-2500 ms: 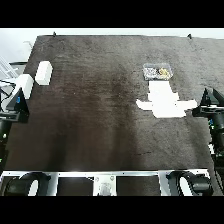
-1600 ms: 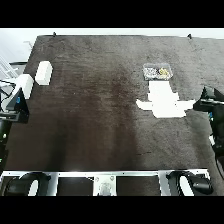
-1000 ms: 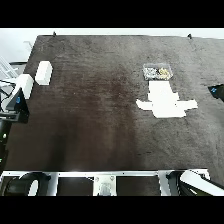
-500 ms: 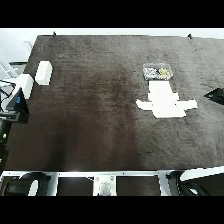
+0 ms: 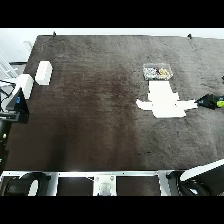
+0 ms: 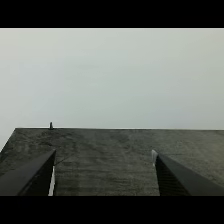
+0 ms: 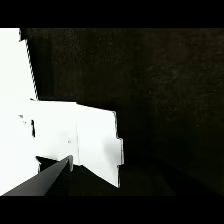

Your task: Fold the box and place the chain.

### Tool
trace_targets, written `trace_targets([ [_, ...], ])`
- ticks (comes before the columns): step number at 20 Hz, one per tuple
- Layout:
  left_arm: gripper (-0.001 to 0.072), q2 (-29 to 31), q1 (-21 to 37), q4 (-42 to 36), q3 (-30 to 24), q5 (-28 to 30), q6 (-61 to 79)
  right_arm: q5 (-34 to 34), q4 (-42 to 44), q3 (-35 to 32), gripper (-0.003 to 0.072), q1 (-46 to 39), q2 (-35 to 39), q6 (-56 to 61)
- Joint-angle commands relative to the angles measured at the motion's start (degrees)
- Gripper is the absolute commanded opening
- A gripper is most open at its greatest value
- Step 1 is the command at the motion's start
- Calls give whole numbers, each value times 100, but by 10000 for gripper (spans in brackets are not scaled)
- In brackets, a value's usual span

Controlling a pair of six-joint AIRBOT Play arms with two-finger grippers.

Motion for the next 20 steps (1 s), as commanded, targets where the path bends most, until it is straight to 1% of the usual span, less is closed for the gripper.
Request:
trace_targets([
  [1, 700, 0, 2, 0, 4, 0, 2, 243, 280, 33, 550, 9, -236, -151],
  [6, 700, -2, 2, 0, 4, 0, 0, 435, 544, 24, 549, 212, -435, -240],
  [7, 700, 0, 2, 0, 4, 0, 0, 435, 542, -2, 539, 275, -442, -256],
  [8, 700, 0, 2, 0, 7, 0, 2, 437, 542, -28, 485, 354, -457, -284],
  [9, 700, -2, 2, 0, 4, 0, 0, 481, 544, -28, 461, 431, -481, -282],
  [10, 700, 0, 2, 0, 4, 0, 0, 562, 540, -28, 391, 505, -514, -278],
  [11, 700, -2, 2, 0, 4, 0, 0, 675, 542, -33, 342, 555, -531, -275],
  [12, 699, -2, 2, 0, 4, 0, 0, 774, 542, -42, 241, 595, -538, -278],
  [13, 700, -2, 2, 0, 4, 0, 0, 896, 549, -44, 60, 616, -535, -280],
  [14, 699, -2, 2, 0, 4, 0, 0, 1095, 629, -48, 11, 629, -535, -278],
  [16, 700, 0, 2, 0, 4, 0, 0, 1458, 1049, -168, 9, 632, -461, -245],
  [17, 699, -2, 2, 0, 4, 0, 0, 1478, 1231, -372, 8, 636, -319, -214],
  [20, 700, -2, 2, 0, 4, 0, 0, 1182, 1541, -1351, 7, 767, 354, -214],
])
